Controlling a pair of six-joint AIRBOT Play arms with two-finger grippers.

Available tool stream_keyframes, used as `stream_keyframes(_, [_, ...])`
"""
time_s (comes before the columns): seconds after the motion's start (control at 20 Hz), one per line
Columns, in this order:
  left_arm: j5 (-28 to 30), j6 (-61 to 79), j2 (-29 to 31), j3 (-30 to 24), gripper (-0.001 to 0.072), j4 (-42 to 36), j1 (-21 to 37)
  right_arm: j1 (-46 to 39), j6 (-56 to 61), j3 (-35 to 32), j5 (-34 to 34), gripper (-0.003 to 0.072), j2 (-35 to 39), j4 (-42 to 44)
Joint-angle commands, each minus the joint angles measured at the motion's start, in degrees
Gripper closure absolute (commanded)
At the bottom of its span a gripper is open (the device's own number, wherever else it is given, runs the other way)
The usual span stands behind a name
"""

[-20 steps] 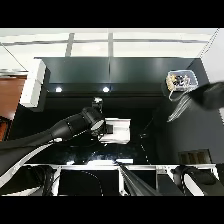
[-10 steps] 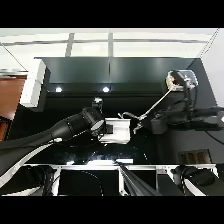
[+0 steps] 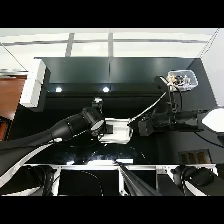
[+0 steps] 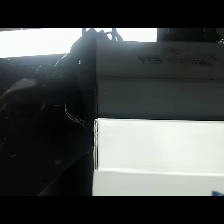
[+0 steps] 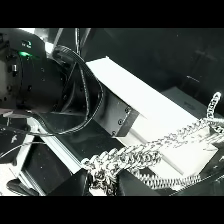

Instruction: Fold the box and place the chain.

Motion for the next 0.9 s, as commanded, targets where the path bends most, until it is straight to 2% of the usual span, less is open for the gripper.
stream_keyframes(0.0, [0.00, 0.00, 0.00, 0.00, 0.0681, 0.02, 0.04, 0.28, 0.09, -0.02, -0.37, 0.0675, -0.13, -0.07])
stream_keyframes(0.2, [0.00, 0.00, 0.00, 0.00, 0.0681, 0.02, 0.04, -4.22, 0.04, 0.24, 3.61, 0.0674, 0.00, -0.85])
stream_keyframes(0.45, [0.02, 0.02, 0.00, 0.00, 0.0681, 0.04, 0.04, -9.27, -0.72, 1.57, 14.75, 0.0675, 0.00, -0.83])
stream_keyframes(0.55, [0.02, 0.02, 0.00, 0.00, 0.0682, 0.02, 0.04, -9.64, -1.16, 1.62, 17.27, 0.0675, 0.00, -0.33])
stream_keyframes(0.85, [0.02, 0.00, 0.00, 0.00, 0.0681, 0.04, 0.04, -9.53, -3.96, 1.62, 12.55, 0.0675, -0.04, 11.02])
